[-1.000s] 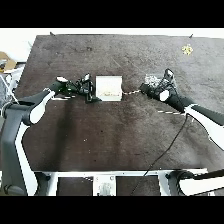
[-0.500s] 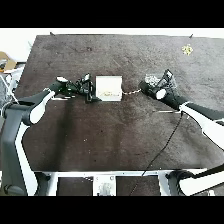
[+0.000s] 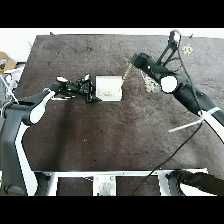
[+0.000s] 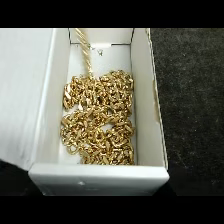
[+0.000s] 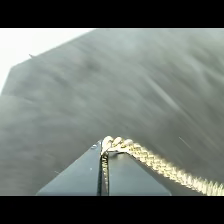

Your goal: Fold the box and place the chain.

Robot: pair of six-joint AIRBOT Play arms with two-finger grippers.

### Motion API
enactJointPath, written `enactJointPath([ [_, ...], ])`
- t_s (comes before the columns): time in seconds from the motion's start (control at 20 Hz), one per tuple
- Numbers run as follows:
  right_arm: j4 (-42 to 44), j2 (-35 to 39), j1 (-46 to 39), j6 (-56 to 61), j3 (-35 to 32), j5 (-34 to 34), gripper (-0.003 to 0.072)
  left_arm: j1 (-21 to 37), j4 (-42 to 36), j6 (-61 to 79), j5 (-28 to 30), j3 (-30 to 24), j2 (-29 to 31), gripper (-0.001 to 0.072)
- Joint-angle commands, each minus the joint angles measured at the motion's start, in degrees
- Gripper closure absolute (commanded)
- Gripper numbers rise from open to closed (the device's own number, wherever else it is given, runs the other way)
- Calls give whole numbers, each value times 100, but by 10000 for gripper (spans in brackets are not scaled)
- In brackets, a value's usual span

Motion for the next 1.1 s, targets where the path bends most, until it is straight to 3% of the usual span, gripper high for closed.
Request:
enactJointPath([
  [0.0, -498, 293, 555, -2, 496, -26, 682, 0, 2, 2, 0, -2, -2, 486],
  [0.15, -619, 116, 966, 4, 592, -234, 682, 0, 0, 2, 0, -2, -2, 485],
  [0.75, -85, -1392, 1049, 345, 48, 599, 678, 0, 0, 2, 0, -2, -2, 486],
  [0.85, -247, -1360, 966, 343, 39, 752, 266, 0, 0, 2, 2, -2, -2, 486],
  [0.9, -369, -1298, 868, 345, 39, 901, 393, 0, 0, 2, 0, -2, -2, 486],
  [0.95, -461, -1226, 728, 345, 37, 1082, 428, 0, 2, 2, 0, -2, -2, 486],
  [1.05, -686, -1172, 372, 348, 37, 1563, 428, 0, 0, 2, 0, -2, -2, 485],
])
